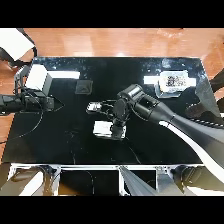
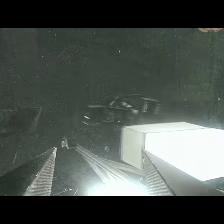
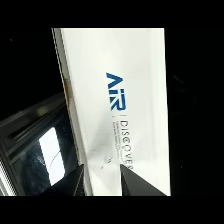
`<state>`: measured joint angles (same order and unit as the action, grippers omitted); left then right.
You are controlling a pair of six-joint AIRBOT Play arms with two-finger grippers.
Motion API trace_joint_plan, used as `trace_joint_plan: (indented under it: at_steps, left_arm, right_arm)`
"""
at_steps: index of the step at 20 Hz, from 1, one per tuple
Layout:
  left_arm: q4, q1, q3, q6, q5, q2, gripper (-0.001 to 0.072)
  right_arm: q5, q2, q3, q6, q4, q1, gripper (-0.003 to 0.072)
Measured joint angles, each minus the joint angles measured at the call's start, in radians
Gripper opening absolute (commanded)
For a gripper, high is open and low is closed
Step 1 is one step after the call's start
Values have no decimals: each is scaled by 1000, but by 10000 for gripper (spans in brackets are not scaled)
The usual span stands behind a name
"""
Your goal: Fold the box and place the chain.
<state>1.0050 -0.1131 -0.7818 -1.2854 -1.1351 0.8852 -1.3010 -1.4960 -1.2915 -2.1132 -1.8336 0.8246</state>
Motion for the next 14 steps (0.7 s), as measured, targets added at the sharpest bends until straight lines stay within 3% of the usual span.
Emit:
trace_joint_plan:
  at_steps: [3,4,5,6,9,14]
  left_arm:
    - [0,0,0,0,-1,0,623]
    - [0,0,0,0,-2,0,624]
    - [0,0,0,0,-2,0,624]
    - [0,0,0,0,-2,0,624]
    - [0,0,0,8,-3,0,623]
    - [0,0,4,22,-20,0,624]
  right_arm:
    - [-12,62,0,60,-24,-31,284]
    - [-21,87,3,89,-45,-50,228]
    - [-29,117,15,129,-75,-76,69]
    - [-30,146,40,166,-106,-103,21]
    - [42,237,201,271,-267,-192,21]
    - [292,279,445,356,-595,-241,22]
